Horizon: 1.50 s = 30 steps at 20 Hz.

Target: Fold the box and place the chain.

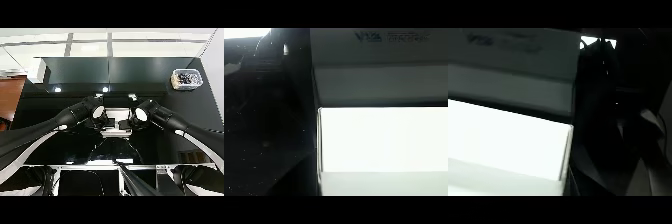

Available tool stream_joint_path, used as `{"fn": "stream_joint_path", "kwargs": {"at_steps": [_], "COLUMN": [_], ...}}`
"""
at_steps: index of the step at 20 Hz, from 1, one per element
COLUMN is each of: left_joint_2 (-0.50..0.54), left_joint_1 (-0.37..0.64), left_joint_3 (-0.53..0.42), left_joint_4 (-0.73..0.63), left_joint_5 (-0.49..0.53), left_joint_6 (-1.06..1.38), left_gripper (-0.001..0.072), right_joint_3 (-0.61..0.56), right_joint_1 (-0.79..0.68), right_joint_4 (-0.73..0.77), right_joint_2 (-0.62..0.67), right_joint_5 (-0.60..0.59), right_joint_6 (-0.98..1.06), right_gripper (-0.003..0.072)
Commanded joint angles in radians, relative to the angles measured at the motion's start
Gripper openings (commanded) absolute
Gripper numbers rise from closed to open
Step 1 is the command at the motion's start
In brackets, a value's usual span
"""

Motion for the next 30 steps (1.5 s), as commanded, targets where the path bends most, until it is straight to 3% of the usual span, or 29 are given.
{"fn": "stream_joint_path", "kwargs": {"at_steps": [1, 4, 10, 11, 12, 17, 18, 19, 22, 23, 27, 29, 30], "left_joint_2": [0.001, 0.001, 0.001, 0.001, 0.001, 0.001, 0.001, 0.001, 0.001, 0.001, 0.001, 0.001, 0.001], "left_joint_1": [0.001, 0.001, 0.001, 0.001, 0.001, 0.001, 0.001, 0.001, 0.001, 0.001, 0.001, 0.001, 0.001], "left_joint_3": [0.0, 0.0, 0.0, 0.0, 0.0, 0.0, 0.0, 0.0, 0.0, 0.0, 0.0, 0.0, 0.0], "left_joint_4": [0.001, 0.001, 0.003, 0.003, 0.004, 0.004, 0.004, 0.004, 0.004, 0.004, 0.005, 0.005, 0.005], "left_joint_5": [0.001, 0.001, 0.001, 0.001, 0.001, 0.001, 0.001, 0.001, 0.001, 0.002, 0.001, -0.003, 0.0], "left_joint_6": [0.0, 0.0, 0.0, 0.0, 0.0, 0.0, 0.0, 0.0, 0.0, 0.0, 0.001, 0.011, 0.011], "left_gripper": [0.0024, 0.0024, 0.0024, 0.0024, 0.0024, 0.0024, 0.0024, 0.0024, 0.0024, 0.0024, 0.0024, 0.0024, 0.0024], "right_joint_3": [0.037, 0.079, 0.079, 0.079, 0.079, 0.079, 0.079, 0.079, 0.079, 0.079, 0.079, 0.079, 0.079], "right_joint_1": [0.006, 0.006, 0.007, 0.007, 0.01, 0.013, 0.013, 0.013, 0.013, 0.013, 0.013, 0.013, 0.013], "right_joint_4": [-0.005, -0.031, -0.033, -0.03, -0.031, -0.032, -0.026, -0.022, -0.029, -0.031, -0.032, -0.039, -0.042], "right_joint_2": [-0.018, -0.056, -0.071, -0.073, -0.073, -0.073, -0.073, -0.073, -0.074, -0.076, -0.078, -0.076, -0.074], "right_joint_5": [0.019, 0.101, 0.107, 0.107, 0.105, 0.108, 0.107, 0.106, 0.107, 0.107, 0.116, 0.129, 0.131], "right_joint_6": [0.03, 0.057, 0.094, 0.093, 0.093, 0.109, 0.109, 0.109, 0.109, 0.108, 0.108, 0.108, 0.108], "right_gripper": [0.024, 0.024, 0.0239, 0.0069, 0.0016, 0.0027, 0.0169, 0.0195, 0.016, 0.0012, 0.0014, 0.005, 0.0294]}}
